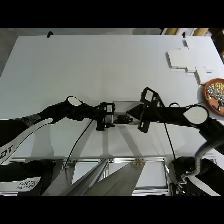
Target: Fold the box and place the chain.
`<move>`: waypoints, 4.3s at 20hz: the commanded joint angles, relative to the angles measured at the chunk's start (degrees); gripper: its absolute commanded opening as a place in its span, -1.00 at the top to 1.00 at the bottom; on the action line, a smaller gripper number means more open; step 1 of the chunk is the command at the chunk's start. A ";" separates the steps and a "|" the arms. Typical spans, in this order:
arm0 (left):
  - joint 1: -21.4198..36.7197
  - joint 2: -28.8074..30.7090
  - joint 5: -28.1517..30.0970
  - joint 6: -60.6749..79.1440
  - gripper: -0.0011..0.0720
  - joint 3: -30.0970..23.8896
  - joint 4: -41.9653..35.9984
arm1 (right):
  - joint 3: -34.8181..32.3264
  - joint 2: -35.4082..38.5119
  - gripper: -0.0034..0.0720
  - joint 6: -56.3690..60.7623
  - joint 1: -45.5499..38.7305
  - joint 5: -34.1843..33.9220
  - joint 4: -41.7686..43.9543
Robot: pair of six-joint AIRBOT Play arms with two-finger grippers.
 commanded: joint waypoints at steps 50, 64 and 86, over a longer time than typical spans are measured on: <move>0.00 0.02 0.02 0.02 0.95 0.00 0.00 | -2.23 5.53 0.87 -2.56 -20.06 15.74 -0.61; 0.00 0.02 0.02 0.02 0.95 0.00 0.00 | -2.08 -5.40 0.36 -2.71 5.25 -12.98 6.25; 0.00 0.02 0.02 0.02 0.95 0.00 0.00 | -2.93 -11.32 0.25 -24.61 -17.99 9.14 -19.71</move>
